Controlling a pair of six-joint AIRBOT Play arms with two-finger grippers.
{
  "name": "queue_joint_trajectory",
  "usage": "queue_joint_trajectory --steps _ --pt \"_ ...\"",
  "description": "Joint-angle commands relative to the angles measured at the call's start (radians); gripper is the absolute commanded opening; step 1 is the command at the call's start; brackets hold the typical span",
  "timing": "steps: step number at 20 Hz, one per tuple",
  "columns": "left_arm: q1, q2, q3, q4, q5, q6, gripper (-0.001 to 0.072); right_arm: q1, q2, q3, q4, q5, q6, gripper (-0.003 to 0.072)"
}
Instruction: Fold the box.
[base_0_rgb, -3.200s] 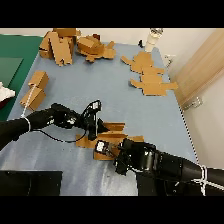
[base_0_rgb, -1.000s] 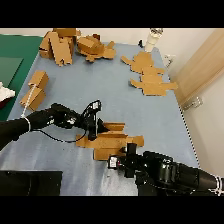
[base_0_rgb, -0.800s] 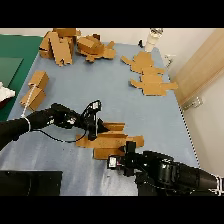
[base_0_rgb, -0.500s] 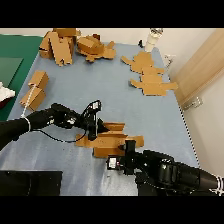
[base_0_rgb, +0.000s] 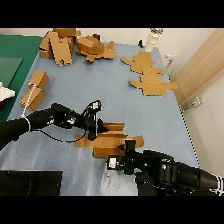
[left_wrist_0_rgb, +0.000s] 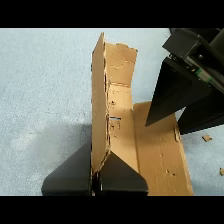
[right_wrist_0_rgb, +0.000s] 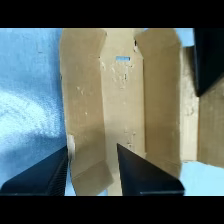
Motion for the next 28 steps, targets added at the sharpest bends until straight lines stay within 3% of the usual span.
queue_joint_trajectory --steps 1,13,21,25,28 --pt "0.0 -0.001 0.0 0.0 0.0 0.0 0.0015 0.0 0.001 0.001 -0.057 0.011 0.001 0.0469" --pt "0.0 -0.001 0.0 0.0 0.0 0.0 0.0015 -0.003 0.001 0.023 -0.126 0.046 0.083 0.047" --pt "0.0 -0.001 0.001 0.0 0.0 0.0 0.0015 -0.004 0.002 0.025 -0.045 -0.001 0.096 0.0469" --pt "0.0 -0.001 0.0 0.0 0.0 0.0 0.0015 -0.099 0.003 0.007 -0.039 0.015 0.098 0.0469" --pt "0.0 -0.001 0.001 0.0 0.0 0.0 0.0014 -0.201 0.029 -0.002 0.106 -0.104 -0.035 0.0469"
